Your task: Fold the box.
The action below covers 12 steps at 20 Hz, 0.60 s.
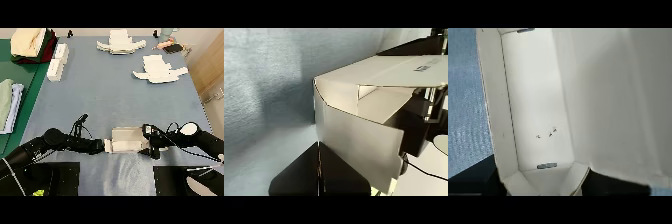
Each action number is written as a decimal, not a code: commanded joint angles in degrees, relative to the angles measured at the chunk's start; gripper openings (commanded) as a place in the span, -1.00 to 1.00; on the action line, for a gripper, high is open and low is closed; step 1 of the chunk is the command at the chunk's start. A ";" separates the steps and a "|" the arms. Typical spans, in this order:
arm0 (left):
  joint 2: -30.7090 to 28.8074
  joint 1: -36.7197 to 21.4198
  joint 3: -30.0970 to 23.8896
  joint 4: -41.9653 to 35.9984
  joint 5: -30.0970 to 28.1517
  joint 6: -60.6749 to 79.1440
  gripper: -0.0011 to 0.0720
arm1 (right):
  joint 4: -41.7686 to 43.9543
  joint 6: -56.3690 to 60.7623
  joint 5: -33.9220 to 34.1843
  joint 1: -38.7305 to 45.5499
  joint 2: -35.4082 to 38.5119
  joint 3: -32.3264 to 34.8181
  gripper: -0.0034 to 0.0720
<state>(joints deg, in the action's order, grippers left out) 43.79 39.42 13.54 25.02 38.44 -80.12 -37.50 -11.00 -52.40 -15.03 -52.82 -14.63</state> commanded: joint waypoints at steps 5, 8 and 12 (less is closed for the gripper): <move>0.02 1.25 1.77 -0.33 -1.36 -1.05 0.02 | 0.00 0.00 -0.02 0.02 0.04 -0.04 0.44; 0.02 1.16 1.86 -0.46 -1.25 -1.14 0.06 | 0.00 0.00 -0.02 0.02 0.04 -0.04 0.44; 0.02 1.20 3.76 -0.79 0.15 -1.11 0.69 | 0.00 0.00 -0.02 0.00 0.04 -0.04 0.44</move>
<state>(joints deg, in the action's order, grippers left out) 43.79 40.64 16.27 24.40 37.47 -81.10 -37.50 -11.00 -52.40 -15.03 -52.82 -14.63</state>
